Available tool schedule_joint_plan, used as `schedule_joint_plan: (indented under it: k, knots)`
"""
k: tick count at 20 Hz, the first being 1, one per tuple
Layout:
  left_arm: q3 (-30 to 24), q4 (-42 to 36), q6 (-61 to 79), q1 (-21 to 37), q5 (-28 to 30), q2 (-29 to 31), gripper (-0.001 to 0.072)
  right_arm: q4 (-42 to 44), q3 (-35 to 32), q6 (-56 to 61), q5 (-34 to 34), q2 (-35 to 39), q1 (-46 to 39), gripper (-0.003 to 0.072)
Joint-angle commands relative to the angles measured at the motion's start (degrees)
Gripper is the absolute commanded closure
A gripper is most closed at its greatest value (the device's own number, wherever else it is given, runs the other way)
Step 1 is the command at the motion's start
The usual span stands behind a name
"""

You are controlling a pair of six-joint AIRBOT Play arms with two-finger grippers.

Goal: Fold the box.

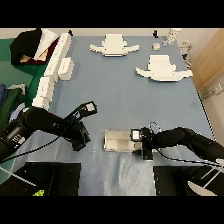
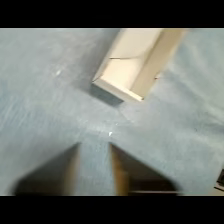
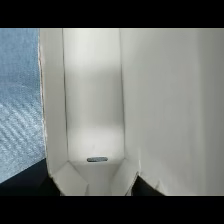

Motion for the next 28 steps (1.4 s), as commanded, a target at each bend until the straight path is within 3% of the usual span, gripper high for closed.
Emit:
schedule_joint_plan:
  k: [1, 5, 13, 20, 28]
  knots:
    - [-7.67, -15.87, 27.54, 5.95, 4.90, 1.22, 0.0016, -0.02, 0.04, 0.02, 0.02, 0.02, -0.02, 0.0175]
    - [-12.48, -25.38, 42.66, 5.84, 12.00, -3.80, 0.0016, -0.09, 0.04, 0.02, 0.02, 0.02, -0.02, 0.0174]
    - [-12.59, -31.76, 56.89, -0.50, 19.21, -15.61, 0.0016, -0.09, 0.02, 0.02, 0.00, 0.02, 0.00, 0.0174]
    - [-12.59, -38.34, 63.80, -2.45, 20.72, -19.10, 0.0016, -0.09, 0.02, 0.00, 0.00, 0.02, -0.02, 0.0174]
    - [-12.31, -37.77, 61.35, -5.79, 25.29, -20.98, 0.0018, -0.11, 0.02, 0.02, 0.00, 0.02, 0.00, 0.0174]
